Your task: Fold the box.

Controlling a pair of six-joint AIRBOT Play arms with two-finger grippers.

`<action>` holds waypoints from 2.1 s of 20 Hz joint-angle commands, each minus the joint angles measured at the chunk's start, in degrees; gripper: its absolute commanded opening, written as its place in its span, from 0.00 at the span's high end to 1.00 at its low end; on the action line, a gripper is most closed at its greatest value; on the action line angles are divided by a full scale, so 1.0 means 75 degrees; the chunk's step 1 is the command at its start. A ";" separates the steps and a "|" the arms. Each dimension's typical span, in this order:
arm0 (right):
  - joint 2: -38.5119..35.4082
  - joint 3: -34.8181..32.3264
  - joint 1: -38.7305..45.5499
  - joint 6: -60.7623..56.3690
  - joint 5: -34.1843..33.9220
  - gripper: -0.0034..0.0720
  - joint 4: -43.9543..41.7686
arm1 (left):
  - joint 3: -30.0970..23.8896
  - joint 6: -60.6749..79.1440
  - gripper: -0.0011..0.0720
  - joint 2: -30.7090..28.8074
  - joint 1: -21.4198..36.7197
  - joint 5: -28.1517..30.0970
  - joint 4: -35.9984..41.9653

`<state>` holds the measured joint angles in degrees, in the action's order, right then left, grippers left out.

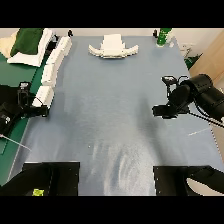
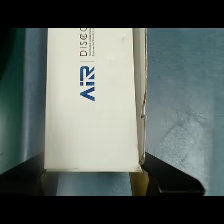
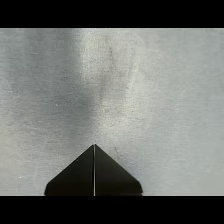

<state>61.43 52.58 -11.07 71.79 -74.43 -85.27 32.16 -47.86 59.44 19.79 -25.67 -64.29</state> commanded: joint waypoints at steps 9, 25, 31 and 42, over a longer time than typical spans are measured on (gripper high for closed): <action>0.0006 0.0009 0.0003 -0.0003 0.0003 0.95 0.0000 | 0.1527 -0.0017 0.40 0.1900 0.0023 0.0402 0.0227; 0.0006 0.0009 0.0003 -0.0003 0.0000 0.95 -0.0003 | 0.1527 -0.0020 0.40 0.1973 0.0006 0.0431 0.0332; 0.0006 0.0009 0.0003 -0.0003 0.0003 0.95 0.0000 | 0.1527 -0.0020 0.40 0.2372 -0.0216 0.0420 0.0405; 0.0006 0.0009 0.0003 -0.0003 0.0003 0.95 -0.0003 | 0.1530 0.0003 0.03 0.2337 -0.0198 0.0414 0.0277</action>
<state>61.43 52.58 -11.07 71.77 -74.41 -85.27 43.64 -47.86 77.17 18.33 -22.26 -61.45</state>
